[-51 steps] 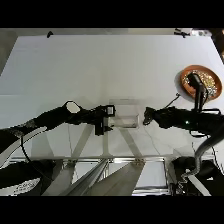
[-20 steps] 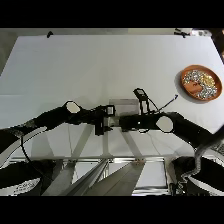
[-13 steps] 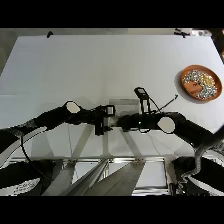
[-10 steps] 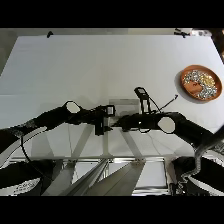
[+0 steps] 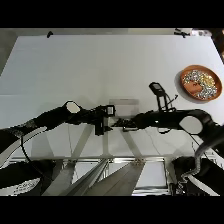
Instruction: Fold the box and place the chain.
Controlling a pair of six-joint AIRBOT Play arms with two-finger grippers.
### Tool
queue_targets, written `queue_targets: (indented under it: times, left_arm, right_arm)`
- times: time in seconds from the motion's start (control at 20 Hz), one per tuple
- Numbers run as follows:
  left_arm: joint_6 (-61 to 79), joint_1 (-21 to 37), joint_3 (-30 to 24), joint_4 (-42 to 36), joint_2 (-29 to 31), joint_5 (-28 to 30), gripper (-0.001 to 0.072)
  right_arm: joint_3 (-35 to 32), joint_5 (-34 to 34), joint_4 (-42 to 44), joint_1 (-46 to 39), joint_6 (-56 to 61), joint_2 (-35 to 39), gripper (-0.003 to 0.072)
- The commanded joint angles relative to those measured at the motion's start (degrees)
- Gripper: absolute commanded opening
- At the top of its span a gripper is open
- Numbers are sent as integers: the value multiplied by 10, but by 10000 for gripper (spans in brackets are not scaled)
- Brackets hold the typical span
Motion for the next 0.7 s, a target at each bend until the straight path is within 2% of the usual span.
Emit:
queue_targets:
  times: [0.0,0.1,0.15,0.2,0.35,0.5,0.65]
  left_arm:
    - [0,0,0,0,0,0,372]
    - [0,0,0,0,0,0,372]
    - [0,0,0,0,0,0,372]
    - [0,0,0,0,0,0,372]
    - [0,0,0,0,0,0,372]
    - [0,0,0,0,0,0,372]
    - [0,0,0,0,0,0,372]
  right_arm:
    - [0,121,-134,-109,2,62,278]
    - [0,111,-191,-185,2,50,296]
    - [0,94,-207,-223,2,33,352]
    - [0,70,-219,-259,2,9,375]
    - [12,-2,-219,-339,1,-73,389]
    - [58,-43,-219,-378,-5,-160,386]
    - [124,-50,-220,-385,-5,-243,384]
